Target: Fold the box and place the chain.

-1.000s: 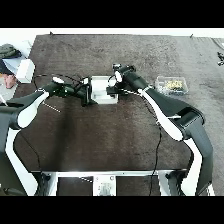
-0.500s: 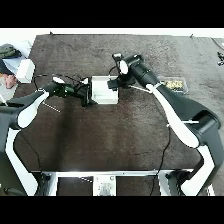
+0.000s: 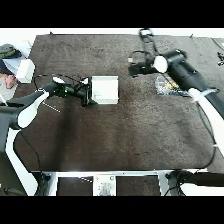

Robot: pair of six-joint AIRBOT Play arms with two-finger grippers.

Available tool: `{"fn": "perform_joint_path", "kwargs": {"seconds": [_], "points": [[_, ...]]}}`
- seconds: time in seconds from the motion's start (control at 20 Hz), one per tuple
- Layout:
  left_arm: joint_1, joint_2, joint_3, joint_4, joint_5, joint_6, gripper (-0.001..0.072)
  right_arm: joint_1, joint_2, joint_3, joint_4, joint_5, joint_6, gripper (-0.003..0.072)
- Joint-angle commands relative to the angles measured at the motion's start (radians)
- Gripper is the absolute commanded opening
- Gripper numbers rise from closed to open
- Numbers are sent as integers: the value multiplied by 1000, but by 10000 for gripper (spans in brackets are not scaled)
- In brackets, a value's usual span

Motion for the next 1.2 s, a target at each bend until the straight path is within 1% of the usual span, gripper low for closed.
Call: {"fn": "perform_joint_path", "kwargs": {"seconds": [0.0, 0.1, 0.2, 0.25, 0.3, 0.4, 0.45, 0.55, 0.6, 0.7, 0.8, 1.0, 1.05, 1.1, 1.15], "points": [[0, 0, 0, 0, 1, 0, 236, -148, 73, -158, 8, -178, -14, 491], [0, 0, 0, 0, 1, 0, 236, -236, 61, -174, 30, -175, -57, 491], [0, 0, 0, 0, 0, 0, 236, -319, 39, -173, 107, -153, -143, 490], [0, 0, 0, 0, 1, 0, 236, -358, 23, -173, 156, -135, -194, 448], [0, 0, 0, 0, 1, 0, 236, -391, 5, -169, 203, -117, -239, 438], [0, 0, 0, 0, 1, 0, 236, -447, -46, -139, 296, -48, -335, 438], [0, 0, 0, 0, 0, 0, 236, -466, -81, -109, 313, -3, -364, 438], [0, 0, 0, 0, 0, 0, 236, -485, -164, -19, 315, 104, -398, 436], [0, 0, 0, 0, 1, 0, 236, -489, -203, 27, 312, 152, -414, 375], [0, 0, 0, 0, 1, 0, 236, -490, -278, 125, 307, 233, -418, 377], [0, 0, 0, 0, 0, 0, 236, -490, -327, 187, 303, 285, -422, 376], [0, 0, 0, 0, 1, 0, 236, -489, -351, 198, 297, 328, -426, 373], [0, 0, 0, 0, 1, 0, 236, -490, -354, 197, 280, 331, -425, 294], [0, 0, 0, 0, 1, 0, 236, -490, -359, 198, 274, 330, -425, 278], [0, 0, 0, 0, 1, 0, 236, -490, -363, 197, 275, 331, -425, 279]]}}
